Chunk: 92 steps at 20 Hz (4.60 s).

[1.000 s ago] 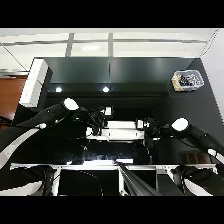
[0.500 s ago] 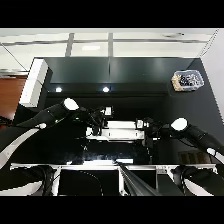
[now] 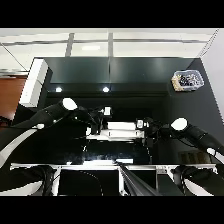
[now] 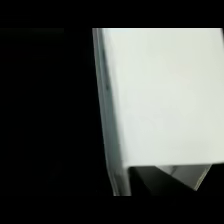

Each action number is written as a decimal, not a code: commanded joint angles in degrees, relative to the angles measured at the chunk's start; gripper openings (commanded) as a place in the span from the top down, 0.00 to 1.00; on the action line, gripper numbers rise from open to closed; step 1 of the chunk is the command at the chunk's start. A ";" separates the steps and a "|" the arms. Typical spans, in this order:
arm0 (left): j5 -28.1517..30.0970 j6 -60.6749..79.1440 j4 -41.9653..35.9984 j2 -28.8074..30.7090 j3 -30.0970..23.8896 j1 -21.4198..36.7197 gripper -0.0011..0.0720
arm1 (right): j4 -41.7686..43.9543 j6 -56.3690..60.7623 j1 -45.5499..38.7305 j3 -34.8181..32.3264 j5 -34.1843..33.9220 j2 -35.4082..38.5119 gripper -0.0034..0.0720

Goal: Fold the box and place the chain.

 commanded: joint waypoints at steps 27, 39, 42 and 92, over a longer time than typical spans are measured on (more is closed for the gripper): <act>23.23 -42.80 -15.74 16.79 -11.23 -5.99 0.95 | -0.04 -0.02 0.07 -0.04 0.02 -0.02 0.33; 22.91 -37.81 -4.96 4.57 -6.03 -9.66 0.95 | -0.04 -0.02 0.07 -0.04 0.04 -0.02 0.33; 20.63 -40.33 -0.26 3.67 -6.05 -9.49 0.95 | -0.04 -0.02 0.07 -0.04 0.04 -0.02 0.33; 6.97 -15.08 6.47 11.80 -9.77 -7.04 0.54 | -0.04 -0.02 0.07 -0.04 0.02 -0.02 0.33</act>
